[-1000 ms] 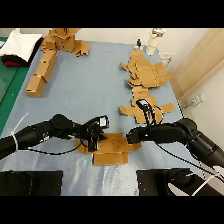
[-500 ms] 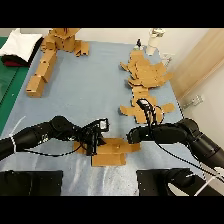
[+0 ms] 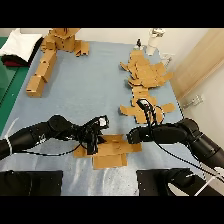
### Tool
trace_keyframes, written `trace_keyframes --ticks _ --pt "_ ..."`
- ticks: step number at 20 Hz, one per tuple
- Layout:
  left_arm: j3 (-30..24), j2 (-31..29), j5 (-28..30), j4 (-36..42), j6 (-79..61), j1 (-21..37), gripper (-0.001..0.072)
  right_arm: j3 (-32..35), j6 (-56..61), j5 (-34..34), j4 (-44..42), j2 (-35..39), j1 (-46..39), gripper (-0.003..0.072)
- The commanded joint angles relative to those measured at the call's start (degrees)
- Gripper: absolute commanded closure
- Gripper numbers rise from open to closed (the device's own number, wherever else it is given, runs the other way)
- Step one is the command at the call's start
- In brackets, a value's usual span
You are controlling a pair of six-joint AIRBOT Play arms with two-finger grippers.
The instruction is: Fold the box.
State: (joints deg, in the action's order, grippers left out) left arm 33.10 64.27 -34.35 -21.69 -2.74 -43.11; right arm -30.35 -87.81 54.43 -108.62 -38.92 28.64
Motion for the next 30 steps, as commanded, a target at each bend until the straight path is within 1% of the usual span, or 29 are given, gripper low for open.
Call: trace_keyframes --ticks 1,14,15,16,17,21,24,26,28,29,30 --pt "0.04 0.7 -0.76 0.87 0.46 -0.02 0.0696 0.0 0.0 0.02 0.0 0.07 0.04 0.0685" --pt "0.04 0.72 -0.55 0.74 0.44 0.0 0.0693 0.02 0.0 0.66 -0.04 0.04 0.04 0.0685" --pt "0.04 0.72 -0.52 0.61 0.44 0.0 0.0497 0.02 0.0 0.85 -0.04 0.04 0.04 0.0685" --pt "0.04 0.72 -0.52 0.61 0.44 0.0 0.0353 0.02 0.0 1.05 -0.02 0.04 0.04 0.0685" --pt "0.04 0.72 -0.52 0.61 0.44 0.0 0.0368 0.02 0.0 1.14 -0.02 0.04 0.04 0.0685" --pt "0.07 0.07 -0.57 0.48 0.46 0.0 0.0368 0.02 0.0 1.16 -0.02 0.04 0.04 0.0685" --pt "0.04 -2.82 -0.52 -0.9 0.9 0.0 0.037 0.02 0.0 1.18 -0.02 0.04 0.04 0.0685" --pt "0.04 -3.65 -0.57 -1.55 1.2 0.0 0.0649 0.02 0.0 1.16 -0.02 0.04 0.04 0.0685" --pt "0.04 -2.99 -0.63 -1.53 2.54 -0.02 0.0648 0.02 0.0 1.18 -0.04 0.04 0.04 0.0685" --pt "0.04 -2.58 -0.72 -1.57 2.6 -0.02 0.0695 0.02 0.0 1.18 -0.04 0.04 0.04 0.0684" --pt "0.04 -2.23 -0.74 -1.55 2.62 -0.02 0.0696 0.02 0.0 1.16 -0.02 0.04 0.04 0.0685"
